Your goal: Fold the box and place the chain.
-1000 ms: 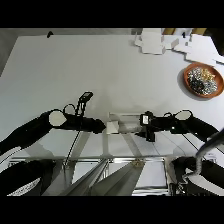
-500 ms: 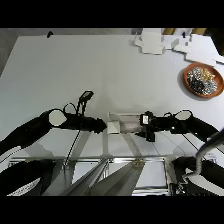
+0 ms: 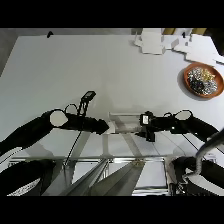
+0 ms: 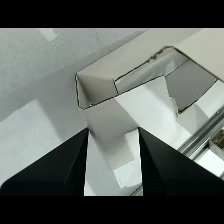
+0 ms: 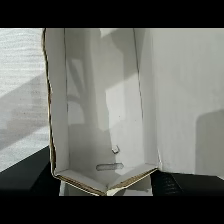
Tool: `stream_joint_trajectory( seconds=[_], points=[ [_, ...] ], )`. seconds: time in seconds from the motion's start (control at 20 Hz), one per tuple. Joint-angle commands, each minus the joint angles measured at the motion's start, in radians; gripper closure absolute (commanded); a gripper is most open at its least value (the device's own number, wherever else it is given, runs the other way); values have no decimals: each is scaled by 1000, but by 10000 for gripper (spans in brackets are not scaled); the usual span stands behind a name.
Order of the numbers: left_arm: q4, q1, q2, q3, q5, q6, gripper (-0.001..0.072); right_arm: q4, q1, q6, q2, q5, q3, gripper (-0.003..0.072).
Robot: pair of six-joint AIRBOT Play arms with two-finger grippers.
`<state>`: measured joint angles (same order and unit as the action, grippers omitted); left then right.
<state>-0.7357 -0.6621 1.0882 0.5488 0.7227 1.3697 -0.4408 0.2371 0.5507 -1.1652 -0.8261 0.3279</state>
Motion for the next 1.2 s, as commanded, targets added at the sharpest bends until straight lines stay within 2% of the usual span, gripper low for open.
stream_joint_trajectory(
  seconds=[0.0, 0.2, 0.45, 0.7, 1.0, 1.15],
  points=[
    [-21, -3, 2, 15, -1, 2, 354, 0, 0, 0, 1, 0, 0, 374],
    [-97, -25, 8, 41, 10, 85, 354, 0, 0, 0, 1, 0, 0, 374],
    [-124, -72, 56, 76, 10, 127, 354, 0, 0, 0, 1, 0, 0, 374],
    [-262, -94, 59, 113, 14, 315, 354, 0, 0, 0, 1, 0, 0, 374],
    [-283, -144, 119, 179, 38, 394, 354, 0, 0, 0, 1, 0, 0, 374],
    [-378, -169, 150, 216, 74, 503, 354, 0, 0, 0, 1, 0, 0, 374]
  ],
)
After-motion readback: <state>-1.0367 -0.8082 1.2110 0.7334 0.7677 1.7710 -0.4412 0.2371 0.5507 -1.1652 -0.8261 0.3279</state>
